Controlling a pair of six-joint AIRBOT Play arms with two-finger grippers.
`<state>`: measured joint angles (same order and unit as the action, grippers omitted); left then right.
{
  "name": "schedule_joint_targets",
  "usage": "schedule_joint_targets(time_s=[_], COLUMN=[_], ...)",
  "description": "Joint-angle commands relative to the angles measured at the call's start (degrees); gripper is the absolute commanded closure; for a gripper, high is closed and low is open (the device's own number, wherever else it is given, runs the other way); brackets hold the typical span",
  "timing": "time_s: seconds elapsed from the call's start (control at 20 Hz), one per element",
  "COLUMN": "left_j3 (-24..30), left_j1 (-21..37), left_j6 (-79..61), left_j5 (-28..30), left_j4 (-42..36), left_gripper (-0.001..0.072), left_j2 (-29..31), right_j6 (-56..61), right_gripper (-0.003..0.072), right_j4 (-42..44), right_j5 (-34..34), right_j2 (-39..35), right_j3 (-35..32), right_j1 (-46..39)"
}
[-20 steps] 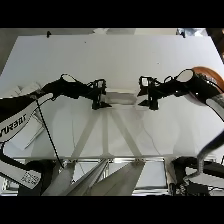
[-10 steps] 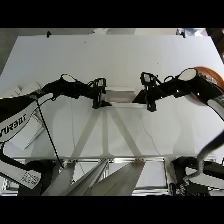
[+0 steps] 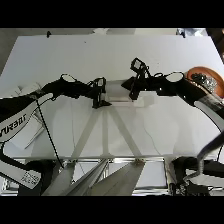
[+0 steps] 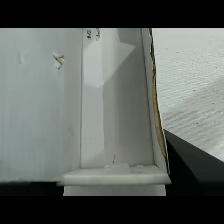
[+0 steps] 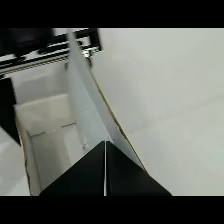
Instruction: Fold the box and place the chain.
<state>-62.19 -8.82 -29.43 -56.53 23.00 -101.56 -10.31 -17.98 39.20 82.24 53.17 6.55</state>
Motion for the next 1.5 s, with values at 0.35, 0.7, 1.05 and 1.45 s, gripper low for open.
schedule_joint_targets(time_s=[0.35,0.7,1.05,1.45], left_j3=[-0.02,-0.02,-0.02,-0.02], left_j1=[0.02,0.02,0.04,0.04], left_j6=[-0.74,-0.74,-0.74,-0.74], left_j5=[-0.76,-0.72,-0.72,-0.7], left_j4=[1.05,1.03,1.01,1.03], left_gripper=[0.0197,0.0197,0.0197,0.0197], left_j2=[-0.02,-0.02,-0.02,-0.02], right_j6=[1.66,1.64,11.08,16.04], right_gripper=[0.0673,0.0671,0.0671,0.0282], right_j4=[2.8,2.54,-17.14,-40.54], right_j5=[-3.56,0.35,4.68,18.47], right_j2=[6.08,2.01,-11.02,-6.03], right_j3=[0.09,0.09,0.09,0.04], right_j1=[0.52,0.52,-1.9,-6.73])
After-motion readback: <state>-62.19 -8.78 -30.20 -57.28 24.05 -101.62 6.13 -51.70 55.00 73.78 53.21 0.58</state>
